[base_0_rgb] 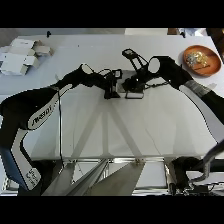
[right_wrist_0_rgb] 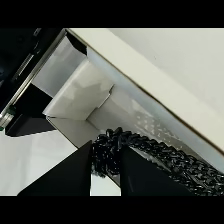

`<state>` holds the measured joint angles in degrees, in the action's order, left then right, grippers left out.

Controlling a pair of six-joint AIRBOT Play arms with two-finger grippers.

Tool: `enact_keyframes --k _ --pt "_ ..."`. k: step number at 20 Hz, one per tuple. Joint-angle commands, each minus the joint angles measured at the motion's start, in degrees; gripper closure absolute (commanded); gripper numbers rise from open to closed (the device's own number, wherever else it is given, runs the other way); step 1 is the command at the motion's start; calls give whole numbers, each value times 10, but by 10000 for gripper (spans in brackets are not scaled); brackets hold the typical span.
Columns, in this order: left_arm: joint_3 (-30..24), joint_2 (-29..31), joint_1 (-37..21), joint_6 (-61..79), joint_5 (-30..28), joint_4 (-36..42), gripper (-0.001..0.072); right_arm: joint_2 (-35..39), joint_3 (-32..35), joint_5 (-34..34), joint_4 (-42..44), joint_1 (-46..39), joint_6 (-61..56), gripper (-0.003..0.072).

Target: Fold the box and place the chain.

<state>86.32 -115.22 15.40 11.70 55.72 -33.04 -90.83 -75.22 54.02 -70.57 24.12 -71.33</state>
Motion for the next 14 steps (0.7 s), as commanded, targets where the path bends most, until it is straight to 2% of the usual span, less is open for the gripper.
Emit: enact_keyframes --k 1,2,7,11,14 --pt "0 0 0 0 0 0 288 10 0 6 -1 0 -2 520" --pt "0 0 0 0 0 0 288 19 0 5 -2 0 -2 469" --pt "0 0 0 0 0 0 288 84 0 24 -2 -35 -1 469" --pt "0 0 0 0 0 0 288 136 0 57 -2 -138 13 469" --pt "0 0 0 0 0 0 288 125 0 91 -14 -216 11 466"
